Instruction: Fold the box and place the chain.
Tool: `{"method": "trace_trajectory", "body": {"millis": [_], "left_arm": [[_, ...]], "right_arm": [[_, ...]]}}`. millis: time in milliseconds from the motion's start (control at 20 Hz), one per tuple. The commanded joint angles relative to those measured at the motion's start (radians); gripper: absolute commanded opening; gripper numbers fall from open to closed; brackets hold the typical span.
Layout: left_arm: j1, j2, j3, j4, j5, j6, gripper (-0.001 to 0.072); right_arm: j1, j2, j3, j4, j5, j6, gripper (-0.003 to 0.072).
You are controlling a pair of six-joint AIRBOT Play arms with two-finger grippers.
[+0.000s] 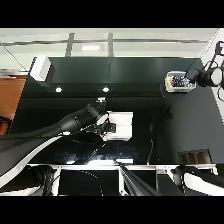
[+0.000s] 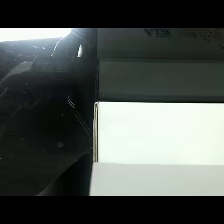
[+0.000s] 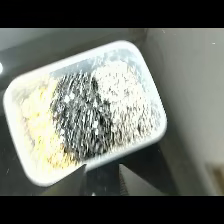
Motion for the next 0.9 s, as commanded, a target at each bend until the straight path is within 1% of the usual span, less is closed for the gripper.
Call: {"method": "trace_trajectory", "body": {"millis": [0,50,150,300,500,550,600,650,700,750,850], "left_arm": [[0.0,0.0,0.0,0.0,-0.001,0.0,0.0028],[0.001,0.0,0.0,0.001,-0.001,0.0,0.0028],[0.001,0.0,0.0,0.001,-0.001,0.0,0.0028],[0.0,0.0,0.0,0.0,-0.001,0.0,0.0028],[0.0,0.0,0.0,0.0,-0.001,0.0,0.0028],[0.0,0.0,0.0,0.0,-0.001,0.0,0.0028],[0.0,0.0,0.0,0.0,-0.001,0.0,0.0028],[0.0,0.0,0.0,0.0,-0.001,0.0,0.0028],[0.0,0.0,0.0,0.0,-0.001,0.0,0.0028],[0.0,0.0,0.0,0.0,-0.001,0.0,0.0028],[0.0,0.0,0.0,0.0,-0.001,0.0,0.0028]], "right_arm": [[-0.034,-0.268,0.256,0.133,0.174,-0.137,0.0554],[-0.034,-0.325,0.312,0.18,0.221,-0.204,0.0587],[-0.033,-0.408,0.38,0.238,0.271,-0.264,0.0586],[-0.034,-0.455,0.389,0.238,0.237,-0.263,0.0585],[-0.035,-0.483,0.389,0.237,0.192,-0.263,0.0583],[-0.035,-0.485,0.389,0.237,0.188,-0.263,0.0544],[-0.035,-0.485,0.389,0.233,0.186,-0.263,0.0488],[-0.036,-0.485,0.392,0.23,0.19,-0.264,0.0381],[-0.037,-0.484,0.404,0.225,0.214,-0.268,0.0045],[-0.039,-0.481,0.417,0.222,0.233,-0.277,0.001],[-0.041,-0.458,0.45,0.207,0.277,-0.33,0.001]]}}
